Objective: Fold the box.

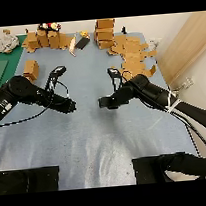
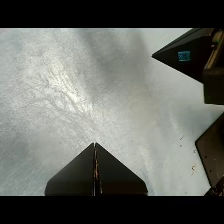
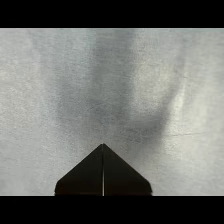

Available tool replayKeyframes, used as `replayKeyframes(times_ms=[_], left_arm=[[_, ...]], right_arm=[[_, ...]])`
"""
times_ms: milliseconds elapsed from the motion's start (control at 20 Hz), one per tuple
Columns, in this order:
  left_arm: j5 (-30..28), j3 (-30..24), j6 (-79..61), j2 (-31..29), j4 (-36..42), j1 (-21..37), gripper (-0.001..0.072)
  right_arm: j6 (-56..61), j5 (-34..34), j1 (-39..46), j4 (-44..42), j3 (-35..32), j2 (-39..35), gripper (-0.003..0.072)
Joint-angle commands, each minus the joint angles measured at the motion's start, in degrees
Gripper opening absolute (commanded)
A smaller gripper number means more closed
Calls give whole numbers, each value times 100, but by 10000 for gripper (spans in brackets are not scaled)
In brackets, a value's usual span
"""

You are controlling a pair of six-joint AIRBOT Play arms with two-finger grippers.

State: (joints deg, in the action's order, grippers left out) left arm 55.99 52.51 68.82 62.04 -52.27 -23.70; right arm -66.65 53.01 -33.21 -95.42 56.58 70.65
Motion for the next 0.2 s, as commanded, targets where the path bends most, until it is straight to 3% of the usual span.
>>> replayKeyframes(times_ms=[0,150], left_arm=[[0,-4,17,4,-2,-15,11],[0,-4,17,4,0,-15,12]], right_arm=[[-46,7,-2,-39,26,28,3],[-46,7,-2,-39,24,28,3]])
